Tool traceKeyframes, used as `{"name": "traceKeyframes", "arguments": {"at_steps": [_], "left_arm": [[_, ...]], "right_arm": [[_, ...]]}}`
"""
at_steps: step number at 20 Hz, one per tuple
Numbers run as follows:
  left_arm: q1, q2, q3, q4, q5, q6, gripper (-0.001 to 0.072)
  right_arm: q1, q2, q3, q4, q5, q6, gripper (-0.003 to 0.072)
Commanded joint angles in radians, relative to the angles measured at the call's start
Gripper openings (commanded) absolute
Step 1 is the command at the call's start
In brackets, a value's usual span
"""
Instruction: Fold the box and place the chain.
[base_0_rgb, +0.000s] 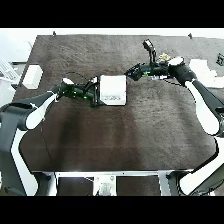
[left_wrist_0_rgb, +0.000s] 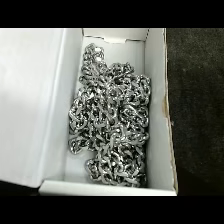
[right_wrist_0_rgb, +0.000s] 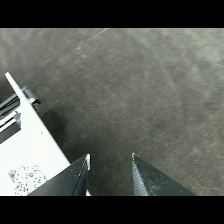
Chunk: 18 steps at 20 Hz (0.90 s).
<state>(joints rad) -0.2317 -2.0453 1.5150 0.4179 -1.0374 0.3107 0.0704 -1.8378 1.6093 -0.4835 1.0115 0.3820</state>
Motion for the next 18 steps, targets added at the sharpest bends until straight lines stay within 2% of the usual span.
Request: {"name": "traceKeyframes", "arguments": {"at_steps": [1,10,12,16,18], "left_arm": [[0.0,0.0,0.0,0.0,0.0,0.0,0.0416],[0.0,0.0,0.0,0.0,0.0,0.0,0.0416],[0.0,0.0,0.0,0.0,0.001,0.0,0.0416],[0.0,0.0,0.0,0.0,0.001,0.0,0.0416],[0.0,0.0,0.0,0.0,0.001,0.0,0.0415]], "right_arm": [[0.006,-0.019,0.011,-0.046,0.082,-0.003,0.0323],[0.037,-0.019,0.041,-0.07,0.365,-0.028,0.0328],[0.058,-0.019,0.041,-0.073,0.382,-0.031,0.0374],[0.1,-0.021,0.041,-0.107,0.369,-0.098,0.038],[0.108,-0.03,0.041,-0.119,0.354,-0.116,0.044]]}}
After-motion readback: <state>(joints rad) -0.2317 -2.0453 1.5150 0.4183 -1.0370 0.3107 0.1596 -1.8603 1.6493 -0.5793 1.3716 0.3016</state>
